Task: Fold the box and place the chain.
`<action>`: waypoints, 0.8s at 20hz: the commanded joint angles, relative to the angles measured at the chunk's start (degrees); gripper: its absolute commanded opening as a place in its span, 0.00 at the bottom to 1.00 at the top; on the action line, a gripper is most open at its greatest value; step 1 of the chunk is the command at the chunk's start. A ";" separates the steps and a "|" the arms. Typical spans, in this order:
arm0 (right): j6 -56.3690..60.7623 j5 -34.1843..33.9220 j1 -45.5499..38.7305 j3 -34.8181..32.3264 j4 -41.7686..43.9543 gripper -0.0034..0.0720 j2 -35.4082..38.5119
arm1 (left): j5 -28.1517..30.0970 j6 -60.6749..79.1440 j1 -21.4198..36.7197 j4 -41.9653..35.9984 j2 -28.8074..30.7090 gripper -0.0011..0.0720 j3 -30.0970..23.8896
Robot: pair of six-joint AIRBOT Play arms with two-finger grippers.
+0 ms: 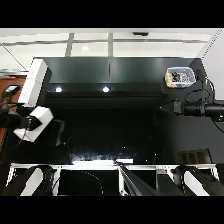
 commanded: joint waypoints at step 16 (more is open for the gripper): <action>0.74 -1.33 0.02 -0.02 0.02 0.10 0.02 | 20.96 8.28 13.66 -2.67 -11.28 0.42 -0.37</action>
